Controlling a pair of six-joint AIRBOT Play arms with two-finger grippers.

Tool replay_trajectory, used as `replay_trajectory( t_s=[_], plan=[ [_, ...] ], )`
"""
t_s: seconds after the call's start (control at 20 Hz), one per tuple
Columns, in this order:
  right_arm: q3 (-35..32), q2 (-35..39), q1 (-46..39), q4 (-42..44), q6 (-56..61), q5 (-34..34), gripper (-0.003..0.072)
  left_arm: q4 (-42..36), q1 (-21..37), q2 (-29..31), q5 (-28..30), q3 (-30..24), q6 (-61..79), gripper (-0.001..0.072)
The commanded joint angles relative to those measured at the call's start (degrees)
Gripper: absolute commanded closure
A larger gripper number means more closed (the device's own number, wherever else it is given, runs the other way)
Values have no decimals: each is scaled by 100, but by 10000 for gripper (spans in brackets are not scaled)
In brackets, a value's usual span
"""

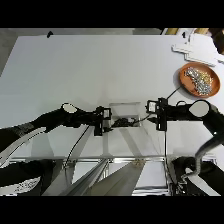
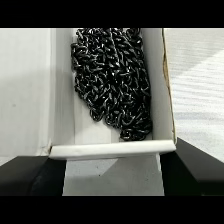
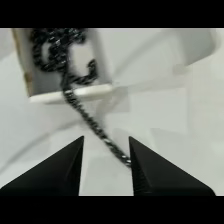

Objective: Fold the box and place the chain.

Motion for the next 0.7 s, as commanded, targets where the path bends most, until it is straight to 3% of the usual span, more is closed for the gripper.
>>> replay_trajectory(
  t_s=[0.0, 0.25, 0.35, 0.45, 0.55, 0.65],
  plan=[
    [-348, -282, -50, 505, -1023, -205, 317, 0, 2, 2, 2, 0, 2, 696],
    [-348, -975, -50, 1165, -2293, -236, 332, 0, 2, 2, 2, 0, 2, 696],
    [-348, -1091, -50, 1198, -2347, -400, 502, 0, 2, 2, 2, 0, 2, 696],
    [-348, -1102, -50, 1193, -2258, -446, 608, 0, 2, 2, 2, 0, 2, 696],
    [-345, -1091, -52, 1176, -1735, -348, 671, 0, 2, 2, 2, 0, 2, 696],
    [-293, -1014, -50, 927, -881, -175, 671, 0, 2, 2, 0, 0, 2, 696]
  ],
)
